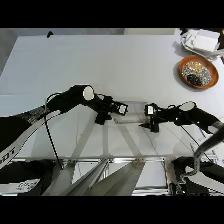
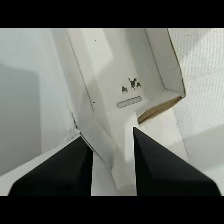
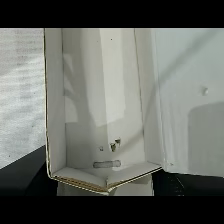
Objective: Fold the box and place the chain.
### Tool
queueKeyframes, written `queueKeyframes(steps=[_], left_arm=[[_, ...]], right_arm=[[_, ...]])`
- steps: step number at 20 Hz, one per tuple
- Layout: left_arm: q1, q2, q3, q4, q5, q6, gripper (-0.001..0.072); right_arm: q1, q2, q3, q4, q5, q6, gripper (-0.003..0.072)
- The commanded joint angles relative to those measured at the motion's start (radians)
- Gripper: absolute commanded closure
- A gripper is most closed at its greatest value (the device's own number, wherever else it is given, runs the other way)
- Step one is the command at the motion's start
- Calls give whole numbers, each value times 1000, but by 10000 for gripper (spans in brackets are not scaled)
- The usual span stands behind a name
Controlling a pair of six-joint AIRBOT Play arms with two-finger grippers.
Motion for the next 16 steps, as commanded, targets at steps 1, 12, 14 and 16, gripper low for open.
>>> queueKeyframes(steps=[1, 12, 14, 16], left_arm=[[-6, 1, 0, -8, -43, 9, 460], [-26, 0, 0, -35, 1, 7, 638], [-35, 0, 0, -48, 32, 7, 639], [-47, 0, 0, -60, 53, 6, 639]], right_arm=[[-1, 1, 0, 0, 0, 1, 274], [-1, 1, 0, 0, 0, 1, 274], [-1, 1, 0, 0, 0, 1, 274], [-1, 1, 0, 0, 0, 1, 274]])
